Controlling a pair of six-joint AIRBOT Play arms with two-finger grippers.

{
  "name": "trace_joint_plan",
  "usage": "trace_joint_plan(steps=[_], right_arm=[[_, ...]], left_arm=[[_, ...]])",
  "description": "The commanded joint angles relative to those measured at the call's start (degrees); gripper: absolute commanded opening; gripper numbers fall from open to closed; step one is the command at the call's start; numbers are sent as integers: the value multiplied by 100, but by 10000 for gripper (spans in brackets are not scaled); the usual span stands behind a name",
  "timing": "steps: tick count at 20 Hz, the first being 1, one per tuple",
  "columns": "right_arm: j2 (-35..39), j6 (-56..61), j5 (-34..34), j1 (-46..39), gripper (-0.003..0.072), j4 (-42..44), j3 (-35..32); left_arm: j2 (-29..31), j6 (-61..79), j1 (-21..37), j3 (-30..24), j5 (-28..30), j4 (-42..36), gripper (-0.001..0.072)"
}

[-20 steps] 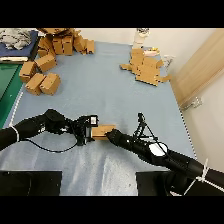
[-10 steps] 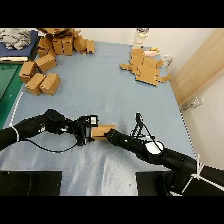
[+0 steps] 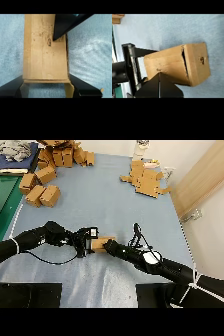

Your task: Fold the box.

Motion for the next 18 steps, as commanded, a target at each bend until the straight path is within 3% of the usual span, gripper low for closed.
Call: trace_joint_plan(steps=[1, 6, 12, 18], right_arm=[[-236, 4, 129, 0, -2, -13, 4], [83, -2, 33, 4, -1, -190, 46], [1263, -4, -944, -74, -1, -603, 46], [1211, -11, -946, -496, 0, -863, 28]], left_arm=[[0, 2, -2, 4, -2, 2, 477], [0, 2, -2, 4, 0, 2, 477], [0, 2, -2, 4, 2, 2, 477], [0, 2, 0, 13, 11, 0, 477]])
